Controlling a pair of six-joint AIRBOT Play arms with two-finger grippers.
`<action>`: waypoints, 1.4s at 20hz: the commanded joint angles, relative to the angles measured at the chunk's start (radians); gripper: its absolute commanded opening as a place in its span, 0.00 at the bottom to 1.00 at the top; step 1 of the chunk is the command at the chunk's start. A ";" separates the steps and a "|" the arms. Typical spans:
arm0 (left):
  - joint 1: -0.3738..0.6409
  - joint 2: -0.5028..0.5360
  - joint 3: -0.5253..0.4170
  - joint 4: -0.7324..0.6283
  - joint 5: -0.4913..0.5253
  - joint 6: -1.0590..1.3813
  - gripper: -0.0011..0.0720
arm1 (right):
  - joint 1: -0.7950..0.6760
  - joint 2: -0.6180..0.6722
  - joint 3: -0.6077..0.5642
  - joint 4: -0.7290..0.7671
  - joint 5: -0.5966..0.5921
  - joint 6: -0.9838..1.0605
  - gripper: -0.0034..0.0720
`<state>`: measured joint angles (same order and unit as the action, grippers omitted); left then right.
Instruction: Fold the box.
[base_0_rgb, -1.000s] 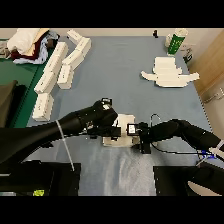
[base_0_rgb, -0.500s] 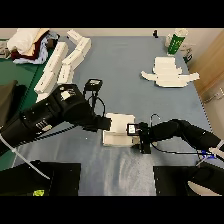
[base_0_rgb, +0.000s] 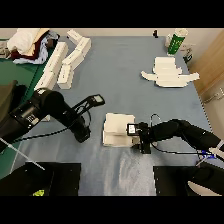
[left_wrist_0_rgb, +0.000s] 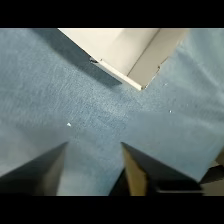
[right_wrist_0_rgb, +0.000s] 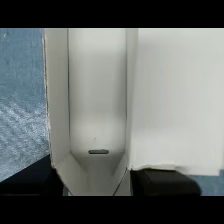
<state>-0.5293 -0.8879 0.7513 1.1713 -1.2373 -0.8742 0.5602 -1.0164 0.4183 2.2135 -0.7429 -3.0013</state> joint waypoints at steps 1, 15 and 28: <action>0.143 0.034 -0.200 -0.222 0.202 0.524 0.97 | 0.000 0.001 0.000 0.000 0.000 0.000 0.63; 0.044 -0.138 -0.378 -0.781 0.532 1.262 0.97 | 0.000 0.001 0.000 -0.001 0.000 0.000 0.63; -0.014 -0.187 -0.375 -0.739 0.565 1.241 0.97 | 0.000 0.001 0.000 -0.003 0.000 0.000 0.63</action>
<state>-0.5217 -1.0710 0.3752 0.4171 -0.7025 0.3889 0.5610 -1.0164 0.4183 2.2105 -0.7425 -3.0032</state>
